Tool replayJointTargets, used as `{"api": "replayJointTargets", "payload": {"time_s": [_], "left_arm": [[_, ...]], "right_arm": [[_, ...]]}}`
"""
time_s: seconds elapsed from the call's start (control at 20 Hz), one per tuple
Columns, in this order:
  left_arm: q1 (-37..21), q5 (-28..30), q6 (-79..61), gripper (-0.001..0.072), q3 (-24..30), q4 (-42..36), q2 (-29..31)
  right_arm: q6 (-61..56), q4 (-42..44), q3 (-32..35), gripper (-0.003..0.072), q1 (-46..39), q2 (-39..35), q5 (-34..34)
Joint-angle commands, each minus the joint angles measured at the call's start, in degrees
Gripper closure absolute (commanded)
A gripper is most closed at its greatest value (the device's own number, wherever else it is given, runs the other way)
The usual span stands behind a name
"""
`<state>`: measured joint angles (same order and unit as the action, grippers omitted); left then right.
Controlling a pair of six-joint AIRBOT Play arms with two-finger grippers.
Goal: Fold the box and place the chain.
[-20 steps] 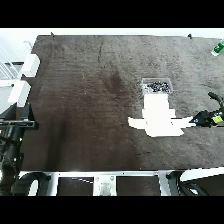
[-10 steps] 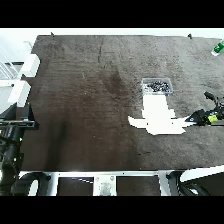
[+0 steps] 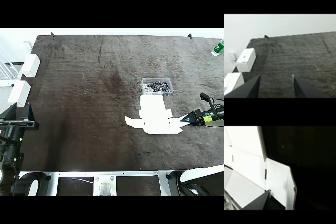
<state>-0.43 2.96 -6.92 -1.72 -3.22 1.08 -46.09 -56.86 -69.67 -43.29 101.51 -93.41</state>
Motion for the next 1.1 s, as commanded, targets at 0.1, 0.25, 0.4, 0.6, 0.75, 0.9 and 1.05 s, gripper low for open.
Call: {"api": "replayJointTargets", "payload": {"time_s": [0.1, 0.25, 0.4, 0.6, 0.75, 0.9, 1.05], "left_arm": [[0.0, 0.0, 0.0, 0.024, 0.0, 0.0, 0.0], [0.0, 0.0, 0.0, 0.024, 0.0, 0.0, 0.0], [0.0, 0.0, 0.0, 0.024, 0.0, 0.0, 0.0], [0.0, 0.0, 0.0, 0.024, 0.0, 0.0, 0.0], [0.0, 0.0, 0.0, 0.024, 0.0, 0.0, 0.0], [0.0, 0.0, 0.0, 0.024, 0.0, 0.0, 0.0], [0.0, 0.0, 0.0, 0.024, 0.0, 0.0, 0.0]], "right_arm": [[0.3, 2.2, 1.4, 0.041, 1.4, 0.0, 1.4], [0.3, 2.4, 1.6, 0.0475, 2.3, 0.0, 2.0], [1.7, 3.0, 1.7, 0.0667, 2.9, 0.0, -1.2], [1.8, 5.9, 5.0, 0.067, 2.9, -4.3, -2.9], [1.8, 11.4, 11.0, 0.0671, 4.0, -10.1, -0.1], [3.5, 18.8, 20.3, 0.067, 8.3, -17.0, 6.6], [3.8, 26.5, 28.0, 0.067, 16.1, -21.0, 16.1]]}}
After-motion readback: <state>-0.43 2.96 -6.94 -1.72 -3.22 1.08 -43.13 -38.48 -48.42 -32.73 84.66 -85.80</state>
